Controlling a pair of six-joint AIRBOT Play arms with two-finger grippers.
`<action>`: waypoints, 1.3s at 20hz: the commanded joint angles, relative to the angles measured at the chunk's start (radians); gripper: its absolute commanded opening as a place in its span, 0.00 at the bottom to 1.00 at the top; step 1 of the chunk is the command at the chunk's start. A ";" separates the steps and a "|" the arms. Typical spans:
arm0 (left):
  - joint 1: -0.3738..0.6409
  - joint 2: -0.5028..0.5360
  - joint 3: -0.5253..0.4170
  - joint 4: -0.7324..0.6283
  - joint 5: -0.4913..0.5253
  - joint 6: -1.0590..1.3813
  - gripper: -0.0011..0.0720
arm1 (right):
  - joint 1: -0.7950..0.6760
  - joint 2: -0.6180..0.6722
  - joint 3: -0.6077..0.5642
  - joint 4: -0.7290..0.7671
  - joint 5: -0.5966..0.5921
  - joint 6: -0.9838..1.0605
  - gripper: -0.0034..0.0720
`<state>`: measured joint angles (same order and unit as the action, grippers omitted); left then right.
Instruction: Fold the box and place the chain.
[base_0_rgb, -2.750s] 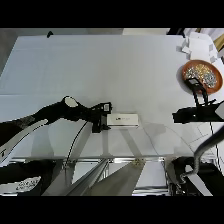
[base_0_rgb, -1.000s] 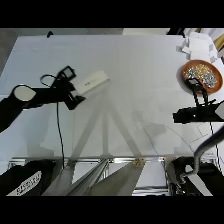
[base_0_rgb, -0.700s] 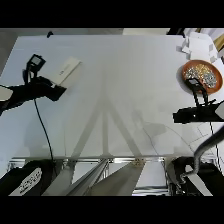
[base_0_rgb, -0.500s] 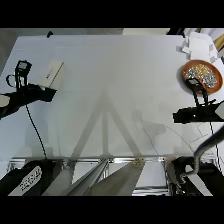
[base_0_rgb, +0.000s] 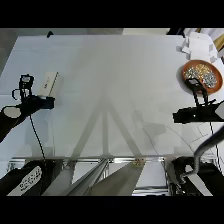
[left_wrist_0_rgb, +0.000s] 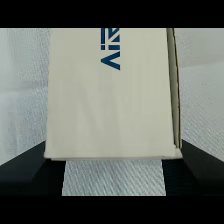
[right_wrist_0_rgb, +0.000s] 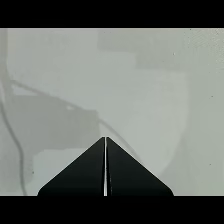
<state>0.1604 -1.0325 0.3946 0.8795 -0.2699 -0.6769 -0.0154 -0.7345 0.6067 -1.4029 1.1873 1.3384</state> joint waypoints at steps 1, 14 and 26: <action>-0.003 -0.001 -0.010 0.016 0.008 -0.001 0.12 | 0.000 -0.001 0.000 0.000 0.000 0.000 0.07; -0.015 -0.001 -0.010 0.035 -0.014 -0.001 0.66 | 0.000 -0.001 0.000 0.000 0.000 0.000 0.07; -0.054 -0.001 -0.011 0.039 0.033 -0.001 0.96 | 0.000 -0.001 0.000 0.000 0.000 0.000 0.07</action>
<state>0.1116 -1.0561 0.3836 0.9161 -0.2550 -0.6788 -0.0151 -0.7345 0.6067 -1.4029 1.1873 1.3380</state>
